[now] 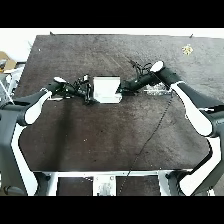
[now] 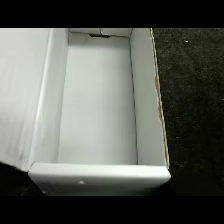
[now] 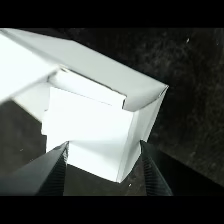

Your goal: Fold the box and place the chain.

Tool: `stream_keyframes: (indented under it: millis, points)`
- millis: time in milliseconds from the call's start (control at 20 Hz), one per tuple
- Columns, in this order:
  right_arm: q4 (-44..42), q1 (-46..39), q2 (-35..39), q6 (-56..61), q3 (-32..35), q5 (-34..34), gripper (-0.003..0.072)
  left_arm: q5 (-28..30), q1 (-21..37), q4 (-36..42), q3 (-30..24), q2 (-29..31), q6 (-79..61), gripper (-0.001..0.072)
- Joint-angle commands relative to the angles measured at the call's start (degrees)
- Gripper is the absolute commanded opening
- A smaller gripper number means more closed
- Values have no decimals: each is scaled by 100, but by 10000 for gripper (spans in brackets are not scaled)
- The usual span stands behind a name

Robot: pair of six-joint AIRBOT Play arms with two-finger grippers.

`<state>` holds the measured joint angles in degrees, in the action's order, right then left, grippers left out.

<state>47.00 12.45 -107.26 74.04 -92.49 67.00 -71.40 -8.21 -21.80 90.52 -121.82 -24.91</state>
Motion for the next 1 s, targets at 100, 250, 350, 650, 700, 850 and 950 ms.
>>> stream_keyframes:
  millis: [100, 250, 350, 650, 700, 850, 950]
  points:
    - [962, 402, -9, 605, -321, -280, 499, 2, 4, -2, 2, 4, -2, 164]
    - [1493, 581, -28, 1001, -442, -339, 498, 0, 4, 0, 2, 4, -2, 164]
    - [1893, 721, -81, 1215, -538, -308, 498, 0, 4, 0, 2, 4, -2, 164]
    - [2673, 1060, -271, 1875, -787, -293, 498, -2, 4, 0, 2, 4, -2, 164]
    - [2809, 1078, -271, 1987, -787, -293, 498, -2, 4, 0, 2, 4, -2, 164]
    - [2874, 1095, -271, 2251, -787, -245, 414, -15, 4, 0, 2, 4, -2, 164]
    - [3257, 1224, -271, 2540, -793, -87, 380, -13, 4, 0, 2, 4, -2, 164]
